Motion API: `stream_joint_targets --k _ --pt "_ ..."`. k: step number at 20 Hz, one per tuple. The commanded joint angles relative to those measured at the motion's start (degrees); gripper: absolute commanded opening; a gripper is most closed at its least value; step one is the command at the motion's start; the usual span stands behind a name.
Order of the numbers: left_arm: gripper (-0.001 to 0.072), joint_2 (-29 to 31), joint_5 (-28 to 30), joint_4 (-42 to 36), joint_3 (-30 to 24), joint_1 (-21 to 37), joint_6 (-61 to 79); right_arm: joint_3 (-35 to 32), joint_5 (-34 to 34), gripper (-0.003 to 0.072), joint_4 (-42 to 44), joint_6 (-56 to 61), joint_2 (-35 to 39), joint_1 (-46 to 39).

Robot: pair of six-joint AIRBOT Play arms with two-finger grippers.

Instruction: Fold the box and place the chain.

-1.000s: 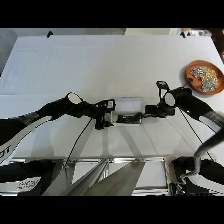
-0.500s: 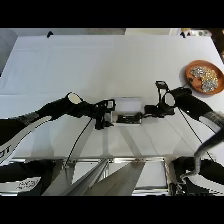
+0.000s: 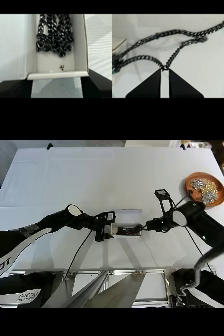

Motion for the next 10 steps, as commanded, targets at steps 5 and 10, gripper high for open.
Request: stream_joint_targets --k 5,10 --pt "0.0334 0.02 0.02 0.0 0.02 0.0 0.02 0.09 -9.81 0.0017 3.39 -0.44 11.89 12.59" --pt "0.0334 0.02 0.02 0.0 0.02 0.0 0.02 0.09 -24.81 0.0017 8.0 -0.42 11.85 16.13"
